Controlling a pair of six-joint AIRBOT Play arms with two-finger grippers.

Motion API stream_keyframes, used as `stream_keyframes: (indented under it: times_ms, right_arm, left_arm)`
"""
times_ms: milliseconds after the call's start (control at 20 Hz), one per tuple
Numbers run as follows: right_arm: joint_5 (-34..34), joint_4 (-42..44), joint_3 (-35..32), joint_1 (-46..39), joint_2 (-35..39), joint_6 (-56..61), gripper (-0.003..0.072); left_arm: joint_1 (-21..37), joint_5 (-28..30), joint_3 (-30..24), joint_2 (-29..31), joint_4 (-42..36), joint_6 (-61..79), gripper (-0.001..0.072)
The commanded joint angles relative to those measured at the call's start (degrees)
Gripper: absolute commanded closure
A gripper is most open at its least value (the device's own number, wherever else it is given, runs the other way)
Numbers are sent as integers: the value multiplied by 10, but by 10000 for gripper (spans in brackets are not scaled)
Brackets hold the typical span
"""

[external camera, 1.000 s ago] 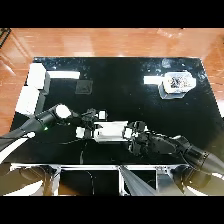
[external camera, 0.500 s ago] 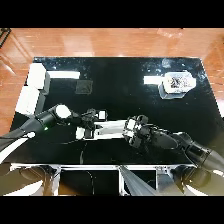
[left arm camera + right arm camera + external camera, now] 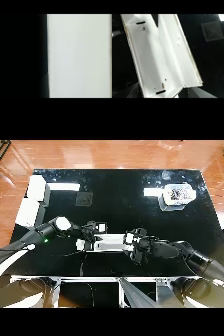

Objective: Fold the box and place the chain.

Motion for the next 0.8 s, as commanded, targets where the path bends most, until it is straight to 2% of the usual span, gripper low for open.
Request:
stream_keyframes:
  times_ms: [0, 100, 300, 650, 700, 750]
  right_arm:
    - [-32, 21, 32, -26, -30, -61, -2]
    - [-63, 52, 53, -40, -62, -97, -2]
    - [-122, 55, 61, -40, -106, -97, -3]
    - [-103, 47, 61, -63, -118, -97, -2]
    - [-99, 46, 61, -63, -118, -97, 19]
    - [-99, 47, 61, -63, -119, -97, 98]
  left_arm:
    - [0, 2, 0, 0, 2, -1, 688]
    - [0, 3, 0, 0, 2, -1, 688]
    - [0, 3, 0, 0, 2, -1, 688]
    - [0, 3, 0, 0, 2, -1, 688]
    - [0, 3, 0, 0, 2, -1, 688]
    - [0, 3, 0, 0, 2, -1, 688]
